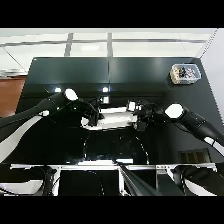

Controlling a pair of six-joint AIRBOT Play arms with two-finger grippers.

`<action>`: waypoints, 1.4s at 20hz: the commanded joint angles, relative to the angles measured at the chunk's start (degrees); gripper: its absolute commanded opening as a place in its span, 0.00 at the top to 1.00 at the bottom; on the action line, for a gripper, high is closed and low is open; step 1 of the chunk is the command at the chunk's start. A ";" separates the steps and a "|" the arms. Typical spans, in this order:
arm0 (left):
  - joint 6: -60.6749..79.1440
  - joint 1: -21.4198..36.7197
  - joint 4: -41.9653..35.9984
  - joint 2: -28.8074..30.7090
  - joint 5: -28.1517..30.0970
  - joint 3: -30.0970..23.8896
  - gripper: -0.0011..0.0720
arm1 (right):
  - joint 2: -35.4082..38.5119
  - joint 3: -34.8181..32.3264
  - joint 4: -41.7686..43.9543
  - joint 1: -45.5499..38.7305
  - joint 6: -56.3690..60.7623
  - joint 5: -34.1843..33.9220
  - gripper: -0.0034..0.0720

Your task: Fold the box and place the chain.

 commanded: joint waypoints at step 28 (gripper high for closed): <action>-0.02 -0.02 0.00 -0.02 0.02 -0.02 0.95 | -12.66 1.33 6.54 -2.29 -13.16 4.11 0.02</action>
